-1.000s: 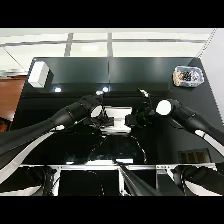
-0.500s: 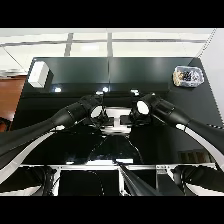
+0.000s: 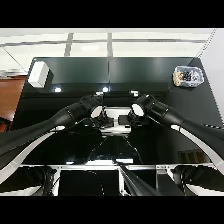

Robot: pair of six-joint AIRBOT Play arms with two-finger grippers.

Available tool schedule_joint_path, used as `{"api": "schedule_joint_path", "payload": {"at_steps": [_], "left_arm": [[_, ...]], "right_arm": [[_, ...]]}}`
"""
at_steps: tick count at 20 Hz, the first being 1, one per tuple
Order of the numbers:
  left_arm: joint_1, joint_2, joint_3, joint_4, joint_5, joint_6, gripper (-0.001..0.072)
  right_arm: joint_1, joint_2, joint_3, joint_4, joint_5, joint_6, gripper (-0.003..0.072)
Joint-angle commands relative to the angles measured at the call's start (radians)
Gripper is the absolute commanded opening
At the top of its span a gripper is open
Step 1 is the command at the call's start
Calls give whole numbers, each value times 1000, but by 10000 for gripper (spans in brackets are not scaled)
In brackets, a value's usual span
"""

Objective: Fold the box and place the chain.

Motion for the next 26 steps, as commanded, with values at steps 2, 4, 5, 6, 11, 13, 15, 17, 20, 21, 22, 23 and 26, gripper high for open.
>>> {"api": "schedule_joint_path", "payload": {"at_steps": [2,4,5,6,11,13,15,17,20,21,22,23,26], "left_arm": [[0,0,1,1,-1,1,25],[0,0,1,1,-1,1,25],[0,0,1,1,-1,1,24],[0,0,1,1,-1,1,25],[0,0,1,1,-1,1,25],[0,0,1,1,-1,1,25],[0,0,1,1,-1,1,25],[0,0,1,1,-1,1,25],[0,0,1,1,-1,1,25],[0,0,1,1,-1,1,25],[0,0,1,0,-1,1,24],[0,0,1,1,-1,1,25],[0,0,1,1,-1,1,25]], "right_arm": [[2,-5,1,19,-13,19,238],[2,-13,1,26,-10,19,238],[2,-16,1,34,-10,19,238],[2,-19,1,40,-11,19,238],[2,-24,1,44,-10,19,43],[2,-24,1,44,-11,35,12],[2,-24,1,44,-10,41,12],[2,-24,1,45,-11,41,40],[2,-24,1,49,-10,41,147],[2,-24,1,49,-5,40,146],[2,-24,1,48,-2,40,146],[2,-24,1,48,2,40,145],[2,-24,1,47,3,40,123]]}}
